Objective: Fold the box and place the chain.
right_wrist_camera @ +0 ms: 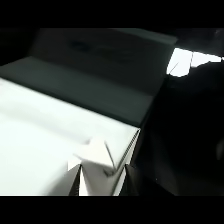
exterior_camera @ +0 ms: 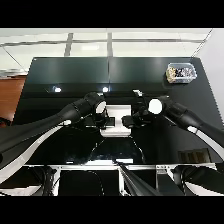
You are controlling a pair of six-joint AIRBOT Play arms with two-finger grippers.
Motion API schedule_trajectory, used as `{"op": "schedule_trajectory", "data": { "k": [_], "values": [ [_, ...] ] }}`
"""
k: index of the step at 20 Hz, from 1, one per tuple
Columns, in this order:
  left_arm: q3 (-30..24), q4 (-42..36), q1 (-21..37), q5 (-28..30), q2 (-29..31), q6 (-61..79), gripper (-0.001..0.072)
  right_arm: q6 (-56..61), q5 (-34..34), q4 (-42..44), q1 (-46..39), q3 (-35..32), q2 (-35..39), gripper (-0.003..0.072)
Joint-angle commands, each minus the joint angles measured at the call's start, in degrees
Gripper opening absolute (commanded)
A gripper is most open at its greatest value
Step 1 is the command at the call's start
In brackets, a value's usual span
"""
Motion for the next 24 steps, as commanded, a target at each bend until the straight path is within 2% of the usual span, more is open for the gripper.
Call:
{"op": "schedule_trajectory", "data": {
  "k": [1,5,13,20,21,22,24],
  "values": [
    [0.0,0.0,0.0,-0.1,0.0,0.0,0.0027,9.8,4.2,-9.0,3.9,4.9,-4.2,0.0304],
    [0.0,0.0,0.0,-0.2,0.0,0.0,0.0027,18.3,7.1,-17.6,7.0,7.5,-6.3,0.0304],
    [0.0,0.0,0.0,-0.3,0.0,0.0,0.0027,24.2,7.2,-18.7,7.0,7.5,-7.2,0.0304],
    [0.0,0.0,0.0,-0.3,0.0,0.0,0.0027,24.7,8.3,-17.3,7.0,7.5,-7.7,0.0304],
    [0.0,0.0,0.0,-0.3,0.0,0.0,0.0027,24.7,8.1,-16.9,7.0,7.5,-7.7,0.0288],
    [0.0,0.0,0.0,-0.3,0.0,0.0,0.0027,24.7,8.1,-16.9,7.0,7.5,-7.7,0.0037],
    [0.0,0.0,0.0,-0.3,0.0,0.0,0.0027,24.7,8.1,-16.7,7.0,7.5,-7.7,0.0013]
  ]
}}
